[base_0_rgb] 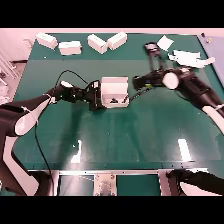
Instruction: Fold the box and place the chain.
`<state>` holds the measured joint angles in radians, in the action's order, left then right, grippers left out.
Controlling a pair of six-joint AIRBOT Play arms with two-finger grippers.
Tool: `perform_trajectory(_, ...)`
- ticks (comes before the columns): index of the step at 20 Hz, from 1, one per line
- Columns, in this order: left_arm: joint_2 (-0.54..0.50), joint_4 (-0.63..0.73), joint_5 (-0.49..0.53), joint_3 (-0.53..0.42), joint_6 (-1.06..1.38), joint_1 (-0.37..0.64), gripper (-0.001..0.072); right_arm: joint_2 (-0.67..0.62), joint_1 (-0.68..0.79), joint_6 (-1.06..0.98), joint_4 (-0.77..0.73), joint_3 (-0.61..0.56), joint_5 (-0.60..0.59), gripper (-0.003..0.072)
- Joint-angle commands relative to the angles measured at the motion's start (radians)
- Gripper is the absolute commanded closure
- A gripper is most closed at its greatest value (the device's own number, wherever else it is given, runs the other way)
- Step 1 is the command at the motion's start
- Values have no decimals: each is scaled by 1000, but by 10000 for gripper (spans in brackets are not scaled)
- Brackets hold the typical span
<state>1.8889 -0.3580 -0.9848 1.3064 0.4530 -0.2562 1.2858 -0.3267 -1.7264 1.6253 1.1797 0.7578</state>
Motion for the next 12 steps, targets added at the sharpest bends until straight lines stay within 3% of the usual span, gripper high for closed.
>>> perform_trajectory(1,0,0,0,0,0,0,130,-30,186,-116,12,-99,-41,77)
perform_trajectory(6,0,0,0,0,0,0,130,42,325,-245,-121,-302,-422,77)
perform_trajectory(12,0,0,0,0,0,0,129,255,336,-257,-270,-290,-629,77)
